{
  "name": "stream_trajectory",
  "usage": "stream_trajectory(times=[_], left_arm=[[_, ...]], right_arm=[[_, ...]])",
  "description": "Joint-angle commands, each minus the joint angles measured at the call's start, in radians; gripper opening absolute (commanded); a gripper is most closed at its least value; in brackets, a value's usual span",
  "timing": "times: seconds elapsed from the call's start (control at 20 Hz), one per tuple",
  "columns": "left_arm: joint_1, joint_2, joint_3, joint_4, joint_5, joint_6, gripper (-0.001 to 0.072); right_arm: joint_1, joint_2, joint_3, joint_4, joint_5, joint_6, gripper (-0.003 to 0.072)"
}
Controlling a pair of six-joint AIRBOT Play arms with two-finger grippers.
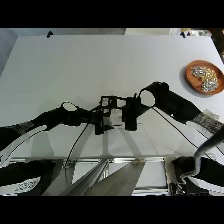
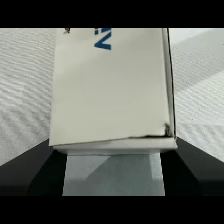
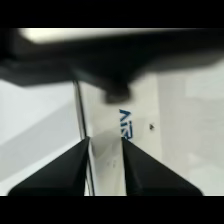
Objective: Fold the box and place the chain.
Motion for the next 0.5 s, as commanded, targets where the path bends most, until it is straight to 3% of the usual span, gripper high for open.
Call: stream_trajectory(times=[0.0,0.45], left_arm=[[0.0,0.001,0.0,0.0,0.0,-0.001,0.0134],[0.0,0.001,0.0,0.0,0.0,0.0,0.0134]], right_arm=[[0.001,0.001,0.0,0.035,-0.005,-0.001,0.0302],[0.001,0.066,0.0,0.01,-0.006,0.0,0.0299]])
